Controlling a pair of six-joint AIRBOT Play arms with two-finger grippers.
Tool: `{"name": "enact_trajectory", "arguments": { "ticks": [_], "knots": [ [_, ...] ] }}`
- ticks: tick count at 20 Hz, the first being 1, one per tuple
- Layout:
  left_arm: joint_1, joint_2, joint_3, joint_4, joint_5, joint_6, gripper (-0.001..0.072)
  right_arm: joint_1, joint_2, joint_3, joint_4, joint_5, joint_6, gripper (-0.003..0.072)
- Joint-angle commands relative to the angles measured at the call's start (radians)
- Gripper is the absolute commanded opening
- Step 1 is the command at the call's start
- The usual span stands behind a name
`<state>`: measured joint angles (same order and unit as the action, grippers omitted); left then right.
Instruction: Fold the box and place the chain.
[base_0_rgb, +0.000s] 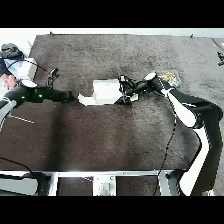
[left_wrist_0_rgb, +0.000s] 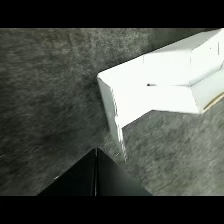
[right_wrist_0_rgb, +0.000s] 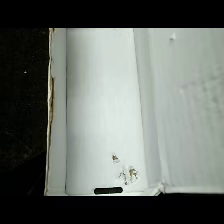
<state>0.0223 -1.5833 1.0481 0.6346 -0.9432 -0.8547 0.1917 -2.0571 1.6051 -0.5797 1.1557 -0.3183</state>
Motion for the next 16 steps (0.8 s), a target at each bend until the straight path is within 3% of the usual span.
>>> {"name": "enact_trajectory", "arguments": {
  "ticks": [1, 16],
  "knots": [
    [-0.007, -0.062, -0.004, -0.082, 0.018, -0.008, 0.0008, 0.0, 0.0, 0.001, 0.0, 0.0, 0.0, 0.0482],
    [-0.075, -0.184, -0.003, -0.314, 0.071, 0.065, 0.0009, 0.0, 0.0, 0.001, 0.0, 0.0, 0.0, 0.0482]
  ]
}}
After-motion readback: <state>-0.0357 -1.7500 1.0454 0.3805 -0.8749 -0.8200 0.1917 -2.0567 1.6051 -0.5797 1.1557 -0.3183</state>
